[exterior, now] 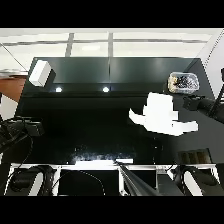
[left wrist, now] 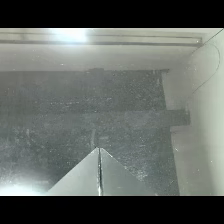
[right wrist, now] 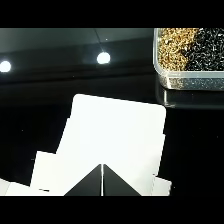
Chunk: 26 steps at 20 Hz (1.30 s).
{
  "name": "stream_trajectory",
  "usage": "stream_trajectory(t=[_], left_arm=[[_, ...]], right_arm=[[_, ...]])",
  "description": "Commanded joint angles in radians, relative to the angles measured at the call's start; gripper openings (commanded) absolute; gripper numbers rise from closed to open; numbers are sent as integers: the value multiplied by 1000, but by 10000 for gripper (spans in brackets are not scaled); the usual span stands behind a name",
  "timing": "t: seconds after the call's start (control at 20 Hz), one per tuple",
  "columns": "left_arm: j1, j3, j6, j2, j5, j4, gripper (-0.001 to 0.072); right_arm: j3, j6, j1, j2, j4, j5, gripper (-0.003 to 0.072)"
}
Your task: Fold the box and place the chain.
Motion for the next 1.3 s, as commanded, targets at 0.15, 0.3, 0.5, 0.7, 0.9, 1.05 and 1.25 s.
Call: stream_trajectory(t=[0.15,0.3,0.5,0.7,0.9,1.05,1.25], left_arm=[[0,0,0,1,0,0,28],[0,0,0,1,0,0,28],[0,0,0,1,0,0,28],[0,0,0,1,0,0,28],[-1,-1,0,1,47,2,28],[-1,-7,0,1,185,0,29],[-1,-52,-7,-5,313,-43,705]], right_arm=[[0,0,-1,0,0,0,18],[0,0,-1,0,0,0,18],[0,0,-1,0,0,0,18],[0,0,-1,0,0,0,18],[0,0,-1,0,4,0,18],[0,0,-1,0,11,1,18],[0,2,-1,0,11,22,147]])
